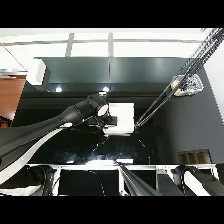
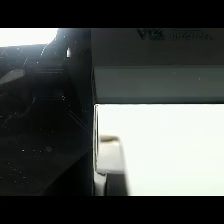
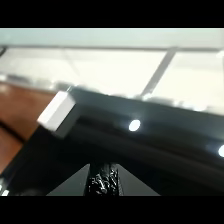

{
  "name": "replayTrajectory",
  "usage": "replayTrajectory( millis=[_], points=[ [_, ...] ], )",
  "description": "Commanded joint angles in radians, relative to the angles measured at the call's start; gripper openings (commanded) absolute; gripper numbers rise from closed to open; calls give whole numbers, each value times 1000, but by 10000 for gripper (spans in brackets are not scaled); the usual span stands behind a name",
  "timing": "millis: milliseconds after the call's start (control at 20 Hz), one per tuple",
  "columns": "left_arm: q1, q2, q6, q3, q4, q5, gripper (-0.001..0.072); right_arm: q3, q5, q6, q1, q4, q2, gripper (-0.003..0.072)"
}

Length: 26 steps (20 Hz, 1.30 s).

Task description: Fold the box and place the chain.

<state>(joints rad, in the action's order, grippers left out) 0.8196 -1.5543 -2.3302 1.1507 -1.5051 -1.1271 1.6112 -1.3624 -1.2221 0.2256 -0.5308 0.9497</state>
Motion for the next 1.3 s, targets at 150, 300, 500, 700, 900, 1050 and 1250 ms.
replayTrajectory(
  millis=[150,300,500,700,900,1050,1250],
  points=[
    [-1,0,0,0,0,-5,30,-106,-44,4,-131,-4,-2,15],
    [-1,0,0,0,0,-3,30,-173,-60,4,-169,-5,-2,15],
    [-1,0,0,0,0,-3,30,-263,-82,4,-205,-5,-2,15],
    [-1,0,0,0,0,-2,30,-385,-40,5,-261,-3,-2,15],
    [-1,0,0,0,0,-3,30,-484,92,3,-341,77,4,12],
    [-1,0,0,0,0,-3,30,-552,177,4,-443,85,21,12],
    [-1,0,0,0,-1,-2,30,-668,236,3,-489,39,48,13]
  ],
)
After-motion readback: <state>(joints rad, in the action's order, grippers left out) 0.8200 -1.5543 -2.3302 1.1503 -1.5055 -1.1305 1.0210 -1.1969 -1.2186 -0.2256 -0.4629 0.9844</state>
